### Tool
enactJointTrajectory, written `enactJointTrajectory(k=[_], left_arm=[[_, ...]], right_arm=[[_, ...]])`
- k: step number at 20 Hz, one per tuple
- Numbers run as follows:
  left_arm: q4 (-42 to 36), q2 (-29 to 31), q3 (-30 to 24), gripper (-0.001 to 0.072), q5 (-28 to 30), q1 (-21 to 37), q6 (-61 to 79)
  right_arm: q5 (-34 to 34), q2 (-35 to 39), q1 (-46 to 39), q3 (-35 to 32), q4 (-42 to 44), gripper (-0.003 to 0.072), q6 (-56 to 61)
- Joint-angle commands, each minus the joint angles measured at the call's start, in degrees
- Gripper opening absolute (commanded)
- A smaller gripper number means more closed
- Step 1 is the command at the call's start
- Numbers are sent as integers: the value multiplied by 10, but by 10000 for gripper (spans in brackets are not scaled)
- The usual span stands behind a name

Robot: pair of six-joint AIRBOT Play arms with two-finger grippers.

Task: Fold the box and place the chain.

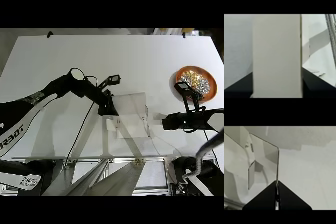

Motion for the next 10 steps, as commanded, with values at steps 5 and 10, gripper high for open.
enactJointTrajectory(k=[5,10], left_arm=[[-43,-2,1,413,85,20,-191],[6,-35,2,414,75,-6,-198]], right_arm=[[-1,0,1,0,2,33,0],[-2,0,1,0,3,33,0]])
